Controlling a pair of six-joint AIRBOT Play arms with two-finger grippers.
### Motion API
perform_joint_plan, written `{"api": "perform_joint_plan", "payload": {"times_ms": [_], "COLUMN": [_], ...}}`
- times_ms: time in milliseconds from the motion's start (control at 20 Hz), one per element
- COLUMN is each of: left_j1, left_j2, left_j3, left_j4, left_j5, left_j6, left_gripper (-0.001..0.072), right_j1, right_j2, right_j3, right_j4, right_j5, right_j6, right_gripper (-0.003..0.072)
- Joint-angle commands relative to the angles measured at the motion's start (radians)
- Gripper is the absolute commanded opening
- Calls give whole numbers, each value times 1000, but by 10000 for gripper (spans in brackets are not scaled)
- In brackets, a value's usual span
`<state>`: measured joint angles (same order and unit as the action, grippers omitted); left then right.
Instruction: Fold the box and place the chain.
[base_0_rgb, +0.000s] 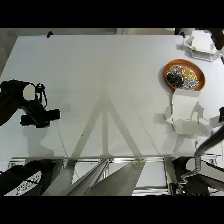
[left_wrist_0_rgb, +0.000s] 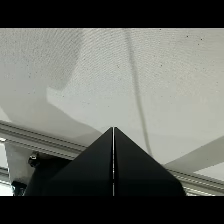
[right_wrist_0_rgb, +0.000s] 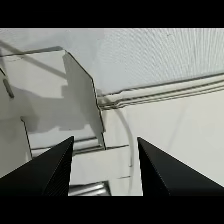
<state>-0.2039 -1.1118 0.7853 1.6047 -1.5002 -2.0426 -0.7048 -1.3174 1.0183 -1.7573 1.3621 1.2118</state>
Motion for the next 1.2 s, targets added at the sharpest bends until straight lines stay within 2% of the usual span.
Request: {"api": "perform_joint_plan", "payload": {"times_ms": [0,250,300,400,450,550,650,700,850,950,1150], "left_j1": [1,1,1,1,1,1,1,1,1,1,1], "left_j2": [0,1,0,0,1,0,0,1,1,1,1], "left_j3": [0,0,0,0,0,0,0,0,0,0,0], "left_j4": [0,0,0,0,0,0,0,0,0,0,0], "left_j5": [0,0,0,0,0,0,0,0,0,0,0], "left_j6": [0,0,0,0,0,0,0,0,0,0,0], "left_gripper": [10,10,10,10,10,10,10,10,10,10,10], "right_j1": [-18,-18,-18,-18,-18,-17,-10,8,111,163,250], "right_j2": [-51,-113,-120,-132,-134,-132,-115,-98,-8,71,258], "right_j3": [5,5,5,3,3,3,-1,-7,-34,-76,-236], "right_j4": [11,103,105,106,107,181,436,512,559,655,819], "right_j5": [-63,-90,-78,-35,-21,-3,56,63,62,59,4], "right_j6": [-44,-78,-80,-80,-80,-130,-287,-316,-327,-356,-409], "right_gripper": [438,374,304,67,21,13,12,11,11,11,11]}}
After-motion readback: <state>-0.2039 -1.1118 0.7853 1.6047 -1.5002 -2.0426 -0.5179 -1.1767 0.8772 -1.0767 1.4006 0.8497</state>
